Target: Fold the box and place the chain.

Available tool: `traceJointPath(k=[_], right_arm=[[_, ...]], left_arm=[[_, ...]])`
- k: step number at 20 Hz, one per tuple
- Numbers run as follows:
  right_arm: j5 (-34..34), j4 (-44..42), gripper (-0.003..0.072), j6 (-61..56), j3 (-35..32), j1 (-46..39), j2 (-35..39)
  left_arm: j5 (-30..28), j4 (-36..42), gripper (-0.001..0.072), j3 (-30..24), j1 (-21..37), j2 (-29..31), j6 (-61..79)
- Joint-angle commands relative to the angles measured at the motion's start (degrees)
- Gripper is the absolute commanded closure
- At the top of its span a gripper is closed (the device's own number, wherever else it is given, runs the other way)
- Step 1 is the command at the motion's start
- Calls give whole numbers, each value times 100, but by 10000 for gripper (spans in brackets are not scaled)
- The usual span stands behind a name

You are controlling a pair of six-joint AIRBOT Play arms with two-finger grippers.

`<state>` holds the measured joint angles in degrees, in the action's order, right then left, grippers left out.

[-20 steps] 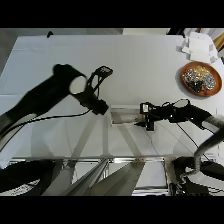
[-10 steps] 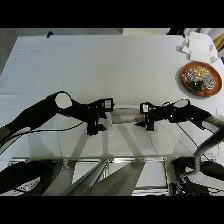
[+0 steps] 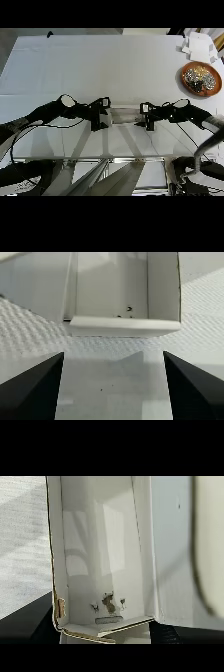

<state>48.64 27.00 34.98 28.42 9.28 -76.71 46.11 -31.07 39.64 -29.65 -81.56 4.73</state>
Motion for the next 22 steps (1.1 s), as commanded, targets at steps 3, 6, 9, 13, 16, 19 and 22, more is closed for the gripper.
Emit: traceJointPath(k=[3,6,9,13,16,19,22], right_arm=[[0,-2,279,0,0,0,2],[0,-2,279,0,0,0,2],[0,-2,279,0,0,0,4],[0,-2,279,0,0,0,4],[0,-2,279,0,0,0,4],[0,-2,279,0,0,0,4],[2,-2,279,0,0,0,2]], left_arm=[[-118,120,9,-11,-50,-39,542],[-127,129,9,-11,-90,-39,564],[-236,219,9,-11,-227,-39,586],[-380,363,10,-11,-284,-42,584],[-396,363,10,-11,-284,-46,584],[-415,376,10,-9,-299,-52,584],[-507,577,12,-9,-444,-59,833]])
